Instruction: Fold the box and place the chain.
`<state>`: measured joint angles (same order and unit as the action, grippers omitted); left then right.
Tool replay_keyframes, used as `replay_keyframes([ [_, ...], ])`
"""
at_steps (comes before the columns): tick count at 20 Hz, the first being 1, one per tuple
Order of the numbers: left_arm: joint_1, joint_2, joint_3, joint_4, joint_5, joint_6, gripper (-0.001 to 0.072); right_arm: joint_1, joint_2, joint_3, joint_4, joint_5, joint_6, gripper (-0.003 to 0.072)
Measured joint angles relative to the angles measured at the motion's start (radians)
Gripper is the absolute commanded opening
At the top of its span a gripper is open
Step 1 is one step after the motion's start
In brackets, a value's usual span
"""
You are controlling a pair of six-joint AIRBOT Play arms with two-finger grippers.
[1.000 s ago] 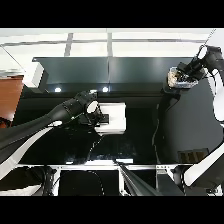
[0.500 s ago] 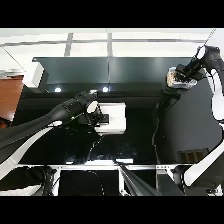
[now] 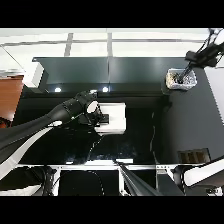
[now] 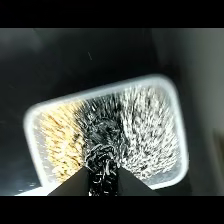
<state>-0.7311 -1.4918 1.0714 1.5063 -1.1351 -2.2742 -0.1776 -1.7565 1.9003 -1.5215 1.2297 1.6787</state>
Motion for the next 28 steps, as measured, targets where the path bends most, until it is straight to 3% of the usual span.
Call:
replay_keyframes([
  [10, 0.0, 0.0, 0.0, 0.0, 0.003, 0.0, 0.003, 0.1, 0.435, 0.0, -0.002, -0.029, -0.17, 0.0017],
  [16, 0.0, 0.0, 0.0, 0.0, 0.007, 0.0, 0.003, 0.232, 0.637, 0.0, 0.019, 0.049, -0.202, 0.0016],
  [24, 0.0, 0.0, 0.0, 0.0, 0.007, 0.0, 0.003, 0.287, 0.723, 0.0, 0.39, 0.182, -0.175, 0.0017],
  [28, 0.0, 0.0, 0.0, 0.0, 0.007, 0.0, 0.003, 0.293, 0.724, -0.024, 0.507, 0.262, -0.172, 0.0017],
])
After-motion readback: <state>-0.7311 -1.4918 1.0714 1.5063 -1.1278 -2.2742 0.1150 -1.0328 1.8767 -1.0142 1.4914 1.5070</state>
